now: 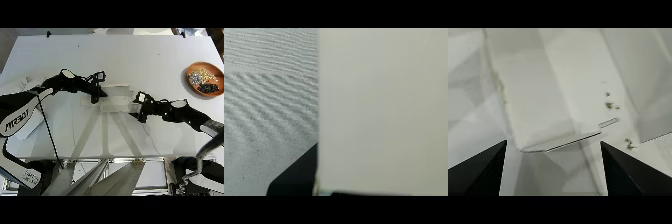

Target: Fold the box and place the chain.

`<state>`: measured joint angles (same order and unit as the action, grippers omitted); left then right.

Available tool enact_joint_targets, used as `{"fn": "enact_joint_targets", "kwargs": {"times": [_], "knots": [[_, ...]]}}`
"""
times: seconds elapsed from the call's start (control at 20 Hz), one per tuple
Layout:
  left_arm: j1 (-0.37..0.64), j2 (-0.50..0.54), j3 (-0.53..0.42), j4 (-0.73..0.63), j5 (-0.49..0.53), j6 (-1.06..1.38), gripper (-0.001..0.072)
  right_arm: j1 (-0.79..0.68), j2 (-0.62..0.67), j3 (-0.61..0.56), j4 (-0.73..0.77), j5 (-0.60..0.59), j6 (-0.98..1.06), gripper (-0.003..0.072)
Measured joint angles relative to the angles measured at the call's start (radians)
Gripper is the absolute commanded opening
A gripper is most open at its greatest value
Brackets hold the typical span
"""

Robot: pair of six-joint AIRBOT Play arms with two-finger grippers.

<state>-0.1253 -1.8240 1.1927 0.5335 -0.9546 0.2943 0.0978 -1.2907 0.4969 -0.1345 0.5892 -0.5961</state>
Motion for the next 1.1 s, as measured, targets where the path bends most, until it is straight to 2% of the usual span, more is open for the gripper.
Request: {"fn": "enact_joint_targets", "kwargs": {"times": [0.2, 0.4, 0.75, 1.1], "knots": [[0.0, 0.0, 0.0, 0.0, 0.0, 0.0, 0.001, 0.0, -0.011, 0.0, 0.18, -0.046, -0.118, 0.0653], [0.0, 0.0, 0.0, 0.0, 0.0, 0.0, 0.0011, -0.002, -0.014, 0.005, 0.257, -0.075, -0.17, 0.0653], [0.0, 0.0, 0.0, 0.0, 0.003, -0.002, 0.0011, -0.036, -0.014, 0.061, 0.273, -0.081, -0.178, 0.0653], [0.0, 0.0, 0.0, 0.0, 0.0, 0.0, 0.0011, -0.047, -0.023, 0.089, 0.163, -0.028, -0.171, 0.0653]]}}
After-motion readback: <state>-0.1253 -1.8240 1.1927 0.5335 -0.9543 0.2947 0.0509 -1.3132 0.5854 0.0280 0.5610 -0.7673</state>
